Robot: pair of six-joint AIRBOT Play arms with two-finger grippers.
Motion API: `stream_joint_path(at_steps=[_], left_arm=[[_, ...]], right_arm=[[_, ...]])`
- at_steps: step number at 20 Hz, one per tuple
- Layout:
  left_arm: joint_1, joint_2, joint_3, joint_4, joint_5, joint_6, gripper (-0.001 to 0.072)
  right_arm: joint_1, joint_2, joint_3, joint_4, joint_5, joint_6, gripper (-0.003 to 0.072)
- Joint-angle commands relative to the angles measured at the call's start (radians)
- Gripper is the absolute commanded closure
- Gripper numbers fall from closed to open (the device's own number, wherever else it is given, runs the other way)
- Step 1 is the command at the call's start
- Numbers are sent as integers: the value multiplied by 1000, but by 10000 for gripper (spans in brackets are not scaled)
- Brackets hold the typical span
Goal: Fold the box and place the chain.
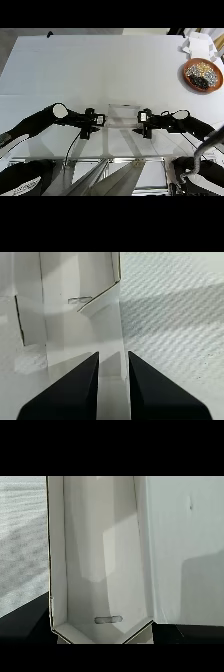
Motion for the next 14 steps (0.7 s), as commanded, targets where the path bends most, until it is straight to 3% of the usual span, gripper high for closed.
stream_joint_path(at_steps=[1, 2, 5, 7, 14], left_arm=[[1, -18, -1, 6, 48, 10, 496], [1, -18, -1, 2, 71, 10, 493], [1, -18, -1, -3, 125, 13, 314], [1, -18, -1, -15, 136, 14, 253], [-1, -18, -1, -137, 137, 209, 253]], right_arm=[[0, 1, 0, 0, 0, 0, 310], [0, 1, 0, 0, 0, 0, 310], [0, 1, 0, 0, 0, 0, 310], [0, 1, 0, 0, 0, 0, 310], [0, 1, 0, 0, 0, 0, 310]])
